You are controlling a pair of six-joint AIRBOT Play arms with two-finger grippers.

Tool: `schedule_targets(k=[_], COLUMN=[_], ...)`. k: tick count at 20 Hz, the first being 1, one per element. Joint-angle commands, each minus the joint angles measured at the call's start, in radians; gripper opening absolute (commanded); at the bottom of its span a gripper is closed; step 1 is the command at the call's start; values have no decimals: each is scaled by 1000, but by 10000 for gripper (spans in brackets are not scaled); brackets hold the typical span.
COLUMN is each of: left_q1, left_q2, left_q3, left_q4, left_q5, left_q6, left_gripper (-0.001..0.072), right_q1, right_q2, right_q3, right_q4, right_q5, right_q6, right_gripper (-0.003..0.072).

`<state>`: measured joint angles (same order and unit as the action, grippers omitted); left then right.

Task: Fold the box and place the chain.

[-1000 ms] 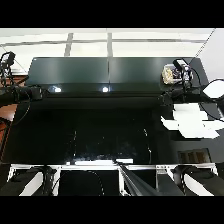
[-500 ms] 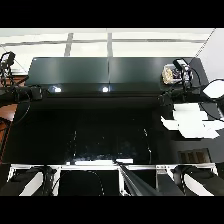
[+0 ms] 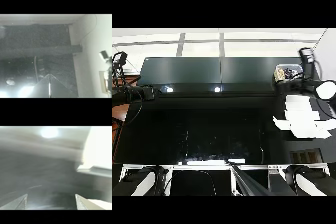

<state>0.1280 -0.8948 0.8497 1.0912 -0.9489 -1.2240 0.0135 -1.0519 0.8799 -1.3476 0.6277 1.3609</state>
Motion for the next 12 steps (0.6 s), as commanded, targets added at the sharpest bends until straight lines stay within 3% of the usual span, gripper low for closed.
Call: schedule_targets(k=[1, 4, 5, 7, 10, 12], left_q1=[-1, -2, -3, -9, -13, -16], left_q2=[0, -1, -3, -11, -31, -60], left_q3=[-1, -1, -1, -1, -1, -1], left_q4=[0, -8, -8, -9, -8, -13], left_q5=[32, 58, 51, 49, 60, 59], left_q6=[0, -4, -4, -66, -114, -120], left_gripper=[30, 31, 81, 706, 711, 711], right_q1=[-180, -540, -665, -871, -1050, -1093], right_q2=[-29, -116, -153, -225, -351, -491], right_q3=[25, 104, 139, 200, 306, 432], right_q4=[-569, -467, -400, -212, 61, 281], right_q5=[-78, 9, 73, 183, 322, 605], right_q6=[519, 524, 515, 384, 75, -222], right_gripper=[709, 706, 703, 703, 703, 702])
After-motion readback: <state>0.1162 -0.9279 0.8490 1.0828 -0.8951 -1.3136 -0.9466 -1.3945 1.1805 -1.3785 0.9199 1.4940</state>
